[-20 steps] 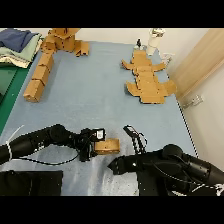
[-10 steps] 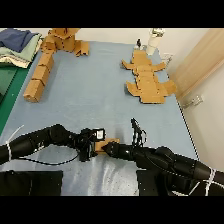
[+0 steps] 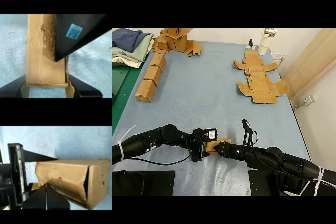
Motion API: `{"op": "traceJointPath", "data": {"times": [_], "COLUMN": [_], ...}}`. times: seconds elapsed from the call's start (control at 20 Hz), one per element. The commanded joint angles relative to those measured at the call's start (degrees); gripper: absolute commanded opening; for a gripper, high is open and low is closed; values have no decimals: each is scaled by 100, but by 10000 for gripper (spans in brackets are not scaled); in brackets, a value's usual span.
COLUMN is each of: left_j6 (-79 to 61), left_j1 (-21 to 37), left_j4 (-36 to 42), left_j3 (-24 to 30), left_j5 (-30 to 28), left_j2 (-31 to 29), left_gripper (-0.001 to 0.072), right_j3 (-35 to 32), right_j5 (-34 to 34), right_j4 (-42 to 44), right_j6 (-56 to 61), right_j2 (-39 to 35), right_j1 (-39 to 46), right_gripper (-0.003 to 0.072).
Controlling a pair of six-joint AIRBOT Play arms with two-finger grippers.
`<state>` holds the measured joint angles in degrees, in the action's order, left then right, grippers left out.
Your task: Fold the box.
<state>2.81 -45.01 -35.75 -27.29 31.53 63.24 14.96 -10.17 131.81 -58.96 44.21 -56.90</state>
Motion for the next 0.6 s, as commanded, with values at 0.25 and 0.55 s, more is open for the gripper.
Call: {"op": "traceJointPath", "data": {"times": [0.25,0.55], "left_j6": [-2,-2], "left_j1": [0,0], "left_j4": [-2,-2], "left_j3": [0,0], "left_j5": [0,-2], "left_j2": [-2,-2], "left_gripper": [459,459], "right_j3": [481,1058], "right_j5": [-1659,-4129], "right_j4": [-2608,-4610], "right_j6": [1123,2028], "right_j2": [-1292,-1451], "right_j1": [592,1768], "right_gripper": [1,2]}}
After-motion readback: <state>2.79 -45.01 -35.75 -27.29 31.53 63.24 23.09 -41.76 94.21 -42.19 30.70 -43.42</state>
